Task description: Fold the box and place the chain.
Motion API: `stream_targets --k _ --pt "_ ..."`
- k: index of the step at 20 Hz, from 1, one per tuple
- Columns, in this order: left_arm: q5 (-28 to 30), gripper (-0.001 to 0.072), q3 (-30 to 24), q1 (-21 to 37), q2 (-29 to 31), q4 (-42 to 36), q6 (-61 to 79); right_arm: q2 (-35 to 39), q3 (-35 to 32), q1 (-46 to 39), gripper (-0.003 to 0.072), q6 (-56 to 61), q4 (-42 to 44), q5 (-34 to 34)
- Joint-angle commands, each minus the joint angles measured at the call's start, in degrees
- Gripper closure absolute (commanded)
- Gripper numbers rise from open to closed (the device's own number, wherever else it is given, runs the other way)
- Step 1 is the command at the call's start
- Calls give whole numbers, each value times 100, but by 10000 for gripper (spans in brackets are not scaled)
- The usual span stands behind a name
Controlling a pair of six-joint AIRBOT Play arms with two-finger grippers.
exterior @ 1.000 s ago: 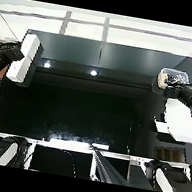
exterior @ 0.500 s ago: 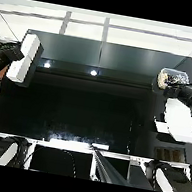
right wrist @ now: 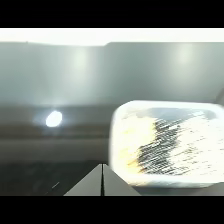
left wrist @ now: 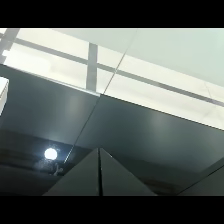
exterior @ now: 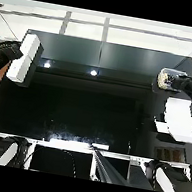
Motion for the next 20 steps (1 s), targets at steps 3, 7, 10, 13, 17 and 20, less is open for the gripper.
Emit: stream_targets --k 3,7,10,13,17,20 --pt "-192 355 0 -83 -87 -275 -50 -306 516 -1478 590 254 13 -437" --pt "-1370 3 28 -603 -527 66 651 -544 1040 -2883 -34 225 -210 170" --pt "-2509 4 245 -981 -1054 2396 -1263 -970 1327 -3963 -34 278 -343 1156" --pt "-3244 4 341 -973 -1252 4009 -2909 -1572 1534 -4935 -34 726 -435 1921" --pt "-3254 4 343 -975 -1252 3976 -2892 -2616 2015 -5462 -34 164 -168 2889" --pt "-3254 4 343 -984 -1252 3954 -2887 -3482 2732 -5429 -34 -1099 341 4089"
